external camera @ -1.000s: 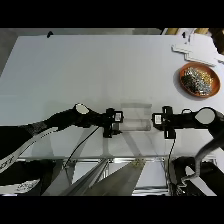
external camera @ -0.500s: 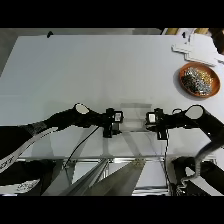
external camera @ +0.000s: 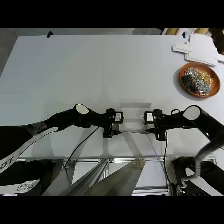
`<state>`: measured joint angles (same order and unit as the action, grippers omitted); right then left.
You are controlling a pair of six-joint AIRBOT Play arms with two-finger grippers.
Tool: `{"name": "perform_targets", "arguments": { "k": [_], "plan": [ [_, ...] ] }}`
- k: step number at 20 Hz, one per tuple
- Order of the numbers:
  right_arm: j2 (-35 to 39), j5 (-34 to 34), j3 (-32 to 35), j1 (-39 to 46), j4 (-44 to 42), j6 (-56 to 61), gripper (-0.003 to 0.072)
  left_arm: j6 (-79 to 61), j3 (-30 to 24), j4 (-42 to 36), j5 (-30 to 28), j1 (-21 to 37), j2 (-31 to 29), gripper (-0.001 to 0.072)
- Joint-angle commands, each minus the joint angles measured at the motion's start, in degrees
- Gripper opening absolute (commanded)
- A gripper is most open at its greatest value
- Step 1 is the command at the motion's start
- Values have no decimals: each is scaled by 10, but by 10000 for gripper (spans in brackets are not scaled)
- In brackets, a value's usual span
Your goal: Fold the box and place the chain.
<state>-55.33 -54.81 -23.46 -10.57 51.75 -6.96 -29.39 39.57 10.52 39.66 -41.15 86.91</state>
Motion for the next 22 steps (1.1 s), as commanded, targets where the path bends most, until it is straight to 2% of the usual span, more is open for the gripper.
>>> {"name": "perform_targets", "arguments": {
  "k": [1,4,7,9,10,11,14,18,22],
  "plan": [
    [67,-3,0,-1,81,91,319,0,0,0,0,0,0,274],
    [136,-18,0,0,133,169,317,0,0,0,0,0,0,274],
    [194,-20,0,31,132,282,296,0,0,0,0,0,0,274],
    [226,-17,0,70,125,383,77,0,0,0,0,0,0,274],
    [236,-11,0,92,125,416,18,0,0,0,0,0,0,274],
    [240,-5,0,111,125,439,18,0,0,0,0,0,0,274],
    [220,20,0,159,126,502,19,0,0,0,0,0,0,274],
    [131,42,0,212,131,649,18,0,0,0,0,0,0,274],
    [39,-7,0,223,104,702,18,0,0,0,0,0,0,274]
  ]
}}
